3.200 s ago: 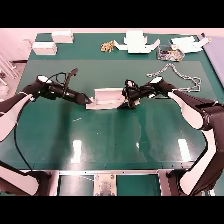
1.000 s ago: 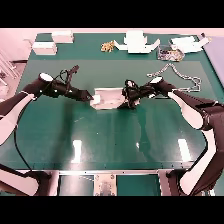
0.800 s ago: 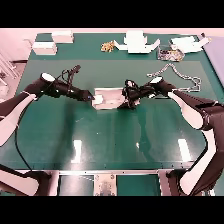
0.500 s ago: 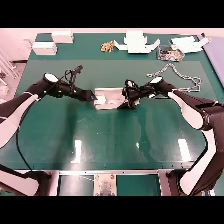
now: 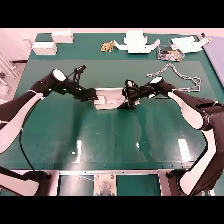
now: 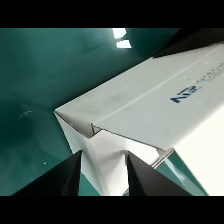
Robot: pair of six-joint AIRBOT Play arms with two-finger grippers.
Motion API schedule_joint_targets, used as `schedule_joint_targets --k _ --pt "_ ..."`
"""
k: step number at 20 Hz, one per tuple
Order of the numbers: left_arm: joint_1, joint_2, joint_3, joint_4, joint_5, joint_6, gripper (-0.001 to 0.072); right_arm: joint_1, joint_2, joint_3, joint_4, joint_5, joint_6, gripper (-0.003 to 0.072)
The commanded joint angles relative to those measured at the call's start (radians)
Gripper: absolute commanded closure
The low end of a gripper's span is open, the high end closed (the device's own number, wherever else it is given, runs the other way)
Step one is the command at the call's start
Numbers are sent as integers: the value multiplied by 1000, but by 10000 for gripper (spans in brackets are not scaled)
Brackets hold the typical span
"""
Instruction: Fold the box and place the chain.
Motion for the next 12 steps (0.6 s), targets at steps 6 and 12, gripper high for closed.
schedule_joint_targets --k 6,12 --pt "-64 1 43 128 24 -261 353 0 0 0 0 0 0 120" --pt "-100 1 47 145 63 -313 352 0 0 0 0 0 0 120"
